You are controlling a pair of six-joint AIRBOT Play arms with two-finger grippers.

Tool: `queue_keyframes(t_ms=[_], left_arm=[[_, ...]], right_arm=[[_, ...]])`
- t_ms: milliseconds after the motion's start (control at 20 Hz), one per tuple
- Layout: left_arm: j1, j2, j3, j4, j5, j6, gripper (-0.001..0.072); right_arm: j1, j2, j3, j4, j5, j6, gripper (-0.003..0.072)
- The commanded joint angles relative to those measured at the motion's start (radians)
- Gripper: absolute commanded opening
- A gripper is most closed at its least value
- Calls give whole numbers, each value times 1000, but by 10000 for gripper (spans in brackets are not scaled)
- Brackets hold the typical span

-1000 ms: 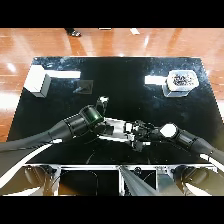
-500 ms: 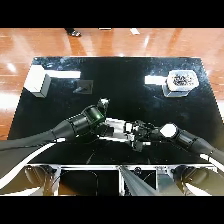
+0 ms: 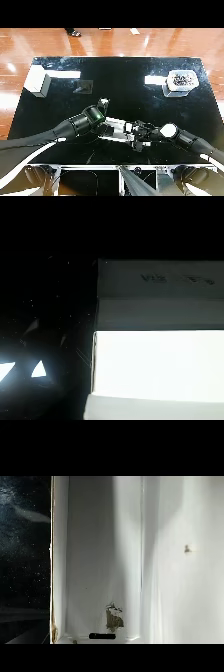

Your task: Fold the box and place the chain.

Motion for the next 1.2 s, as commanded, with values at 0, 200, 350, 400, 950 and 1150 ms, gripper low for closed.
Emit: queue_keyframes(t_ms=[0,200,350,400,950,1150], left_arm=[[-1,-1,1,-4,3,6,22],[-1,-1,1,-21,4,6,25],[-1,0,2,-42,15,5,465],[-1,0,2,-41,24,3,506],[24,56,3,-21,54,-23,505],[62,69,3,-24,57,-23,503]], right_arm=[[0,0,0,0,-1,-1,549],[0,0,0,0,-1,-1,549],[0,0,0,0,-1,-1,549],[0,0,0,0,-1,-1,549],[0,0,0,0,-1,-1,549],[0,0,0,0,-1,-1,549]])
